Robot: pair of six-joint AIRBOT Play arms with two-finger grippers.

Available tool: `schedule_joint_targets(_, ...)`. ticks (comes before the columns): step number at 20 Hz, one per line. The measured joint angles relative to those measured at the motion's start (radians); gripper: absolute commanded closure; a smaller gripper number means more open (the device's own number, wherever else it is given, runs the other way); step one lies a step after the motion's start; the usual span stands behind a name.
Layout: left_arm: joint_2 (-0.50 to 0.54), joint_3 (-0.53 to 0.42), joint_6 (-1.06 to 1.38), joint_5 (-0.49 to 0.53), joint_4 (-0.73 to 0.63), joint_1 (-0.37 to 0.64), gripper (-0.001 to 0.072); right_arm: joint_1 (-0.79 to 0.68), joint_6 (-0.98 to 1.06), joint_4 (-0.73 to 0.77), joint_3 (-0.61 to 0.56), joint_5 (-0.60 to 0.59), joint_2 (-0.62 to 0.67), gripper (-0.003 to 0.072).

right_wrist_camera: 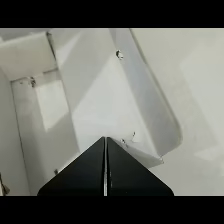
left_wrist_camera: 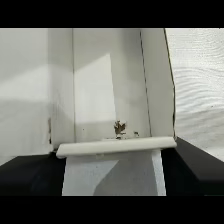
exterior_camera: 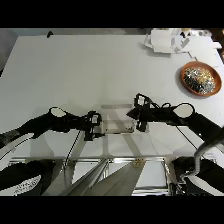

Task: Fold the box and place the chain.

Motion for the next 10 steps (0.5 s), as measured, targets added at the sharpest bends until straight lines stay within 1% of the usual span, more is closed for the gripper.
schedule_joint_targets(5,0.0,0.0,0.0,-0.001,0.0,0.0,0.0573,0.0,0.063,-0.034,-0.01,-0.027,-0.032,0.0664)
schedule_joint_targets(10,0.0,0.0,0.0,-0.002,0.0,0.0,0.0573,0.0,0.079,-0.039,-0.018,-0.009,-0.016,0.0664)
